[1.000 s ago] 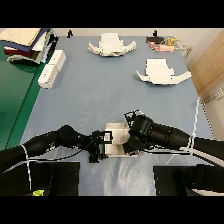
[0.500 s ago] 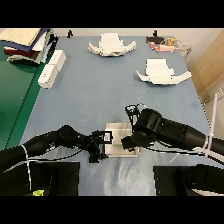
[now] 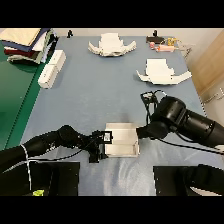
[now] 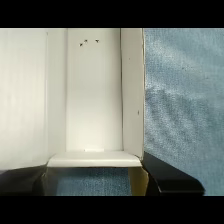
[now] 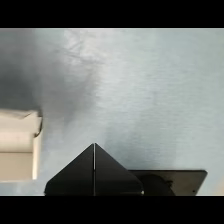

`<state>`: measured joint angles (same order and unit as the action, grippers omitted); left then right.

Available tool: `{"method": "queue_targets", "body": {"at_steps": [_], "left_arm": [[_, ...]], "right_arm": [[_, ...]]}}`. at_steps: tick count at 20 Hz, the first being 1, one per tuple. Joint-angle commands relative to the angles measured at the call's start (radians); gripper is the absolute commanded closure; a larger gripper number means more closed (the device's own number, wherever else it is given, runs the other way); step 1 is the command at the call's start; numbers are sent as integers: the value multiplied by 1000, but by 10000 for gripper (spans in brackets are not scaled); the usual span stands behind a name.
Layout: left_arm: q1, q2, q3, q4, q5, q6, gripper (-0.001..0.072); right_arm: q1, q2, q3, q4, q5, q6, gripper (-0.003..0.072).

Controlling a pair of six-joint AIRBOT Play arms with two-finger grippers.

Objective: Fold the box.

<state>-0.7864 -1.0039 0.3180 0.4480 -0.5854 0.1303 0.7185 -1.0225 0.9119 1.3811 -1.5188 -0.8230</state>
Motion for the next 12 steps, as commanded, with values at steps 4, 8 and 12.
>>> {"method": "queue_targets", "body": {"at_steps": [4,8,12], "left_arm": [[1,0,1,0,0,0,256],[1,0,1,0,2,1,257],[3,0,1,1,93,20,256]], "right_arm": [[-376,-39,-39,329,187,-313,683],[-477,-89,-39,541,230,-489,683],[-478,-106,-39,542,241,-488,683]]}}
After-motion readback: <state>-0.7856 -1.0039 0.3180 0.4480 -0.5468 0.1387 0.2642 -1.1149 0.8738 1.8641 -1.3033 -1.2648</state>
